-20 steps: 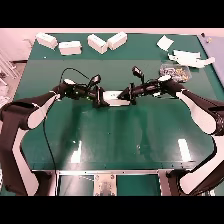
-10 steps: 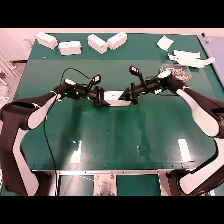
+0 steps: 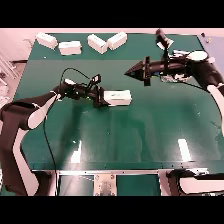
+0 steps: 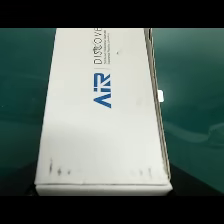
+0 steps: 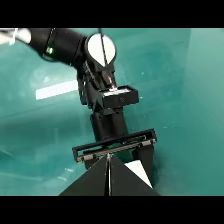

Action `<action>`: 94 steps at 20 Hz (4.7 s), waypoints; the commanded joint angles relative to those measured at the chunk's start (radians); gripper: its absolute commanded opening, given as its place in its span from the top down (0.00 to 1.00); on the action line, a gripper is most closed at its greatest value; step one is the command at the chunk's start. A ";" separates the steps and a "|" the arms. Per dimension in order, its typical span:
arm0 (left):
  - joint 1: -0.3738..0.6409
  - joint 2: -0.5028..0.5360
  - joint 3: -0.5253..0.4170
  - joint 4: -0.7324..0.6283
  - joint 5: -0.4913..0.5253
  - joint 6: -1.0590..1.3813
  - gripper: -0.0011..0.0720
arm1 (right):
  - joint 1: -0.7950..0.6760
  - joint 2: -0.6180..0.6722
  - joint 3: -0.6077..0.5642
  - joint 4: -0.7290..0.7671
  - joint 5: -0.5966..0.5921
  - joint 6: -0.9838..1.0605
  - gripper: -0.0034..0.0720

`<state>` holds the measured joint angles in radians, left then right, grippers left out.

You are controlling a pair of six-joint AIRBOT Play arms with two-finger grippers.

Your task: Fold the box and place the chain.

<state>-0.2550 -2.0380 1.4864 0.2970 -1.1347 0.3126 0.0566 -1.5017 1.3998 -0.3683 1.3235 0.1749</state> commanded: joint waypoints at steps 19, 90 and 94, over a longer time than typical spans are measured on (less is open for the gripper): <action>0.081 0.018 0.081 -0.043 -0.020 -0.185 0.96 | -0.127 0.102 -0.144 0.021 -0.074 0.133 0.94; 0.089 1.780 -1.260 0.419 0.760 -1.035 0.96 | -0.345 1.193 -1.062 -0.148 -0.636 0.367 0.94; 0.089 1.780 -1.266 0.418 0.758 -1.037 0.95 | -0.345 1.193 -1.075 -0.148 -0.636 0.367 0.94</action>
<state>-0.1669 -0.2638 0.2340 0.7151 -0.3744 -0.7250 -0.2886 -0.3218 0.3534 -0.5163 0.6987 0.5426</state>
